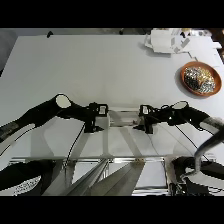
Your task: Fold the box and place the chain.
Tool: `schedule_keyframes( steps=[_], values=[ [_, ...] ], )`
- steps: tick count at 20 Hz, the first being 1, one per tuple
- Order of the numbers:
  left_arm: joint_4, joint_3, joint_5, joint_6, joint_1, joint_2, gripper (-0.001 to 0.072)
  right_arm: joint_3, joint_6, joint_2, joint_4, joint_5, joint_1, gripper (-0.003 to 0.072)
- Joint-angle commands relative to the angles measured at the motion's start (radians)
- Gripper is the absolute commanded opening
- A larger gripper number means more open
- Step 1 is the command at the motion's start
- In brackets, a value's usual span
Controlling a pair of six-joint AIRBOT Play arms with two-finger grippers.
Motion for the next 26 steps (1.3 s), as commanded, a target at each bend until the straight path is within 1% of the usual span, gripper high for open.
schedule_keyframes(
  steps=[1, 6, 9, 13, 17, 23, 24, 25, 26],
  values=[
    [-0.133, -0.006, 0.026, 0.172, 0.003, -0.048, 0.0704, 0.000, 0.000, 0.000, 0.000, 0.000, 0.000, 0.0455],
    [-0.171, -0.006, 0.028, 0.196, -0.014, -0.081, 0.0706, 0.000, 0.000, 0.000, 0.000, 0.000, 0.000, 0.0455],
    [-0.177, -0.006, 0.026, 0.196, -0.036, -0.084, 0.0706, 0.000, 0.000, 0.000, 0.000, 0.000, 0.000, 0.0455],
    [-0.187, -0.006, 0.024, 0.195, -0.039, -0.084, 0.0704, 0.000, 0.000, 0.000, 0.000, 0.000, 0.000, 0.0455],
    [-0.262, -0.006, 0.060, 0.196, -0.046, -0.108, 0.0698, 0.000, 0.000, 0.000, 0.000, 0.000, 0.000, 0.0455],
    [-0.262, -0.006, 0.073, 0.195, -0.047, -0.140, 0.0687, 0.000, 0.000, 0.000, 0.000, 0.000, 0.000, 0.0455],
    [-0.262, -0.006, 0.073, 0.195, -0.047, -0.140, 0.0593, 0.000, 0.000, 0.000, 0.000, 0.000, 0.000, 0.0455],
    [-0.262, -0.006, 0.073, 0.195, -0.047, -0.140, 0.0483, 0.000, 0.000, 0.000, 0.000, 0.000, 0.000, 0.0455],
    [-0.262, -0.006, 0.073, 0.195, -0.047, -0.140, 0.0413, 0.000, 0.000, 0.000, 0.000, 0.000, 0.000, 0.0455]
  ],
)
